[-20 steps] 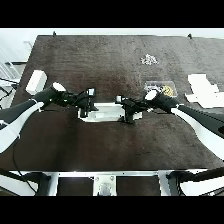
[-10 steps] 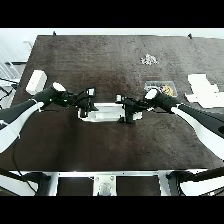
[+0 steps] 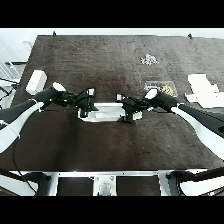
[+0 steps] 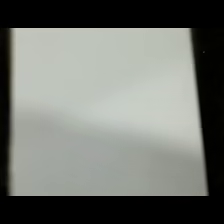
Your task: Fold the box and place the chain.
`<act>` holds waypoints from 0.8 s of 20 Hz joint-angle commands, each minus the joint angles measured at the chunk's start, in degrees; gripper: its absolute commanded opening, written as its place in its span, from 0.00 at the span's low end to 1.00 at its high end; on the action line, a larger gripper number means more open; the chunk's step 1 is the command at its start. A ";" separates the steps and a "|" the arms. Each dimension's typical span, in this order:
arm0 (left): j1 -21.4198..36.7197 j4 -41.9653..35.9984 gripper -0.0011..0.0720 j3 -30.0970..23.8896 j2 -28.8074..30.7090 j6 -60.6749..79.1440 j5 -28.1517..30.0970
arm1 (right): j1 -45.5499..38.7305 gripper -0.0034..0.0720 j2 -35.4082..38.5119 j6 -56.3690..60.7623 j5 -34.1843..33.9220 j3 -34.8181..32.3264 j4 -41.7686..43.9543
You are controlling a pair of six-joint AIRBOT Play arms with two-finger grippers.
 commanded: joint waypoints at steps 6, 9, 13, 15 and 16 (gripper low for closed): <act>0.02 0.00 0.04 0.00 0.02 0.00 0.02 | -0.11 0.96 -0.04 2.47 -0.50 -0.07 -0.09; 0.02 0.00 0.04 0.00 0.02 0.00 0.02 | -0.11 0.96 -0.04 2.51 -0.52 -0.17 -0.09; 0.02 0.00 0.04 0.00 0.00 0.00 0.02 | 0.17 0.91 -0.15 2.58 -0.59 -0.33 -0.33; 0.02 0.00 0.04 0.00 0.02 0.00 0.02 | 0.37 0.89 -0.55 2.58 -1.05 -0.33 -1.36; 0.02 0.00 0.04 0.00 0.00 0.00 0.02 | 0.35 0.89 -0.68 2.58 -1.20 -0.33 -1.42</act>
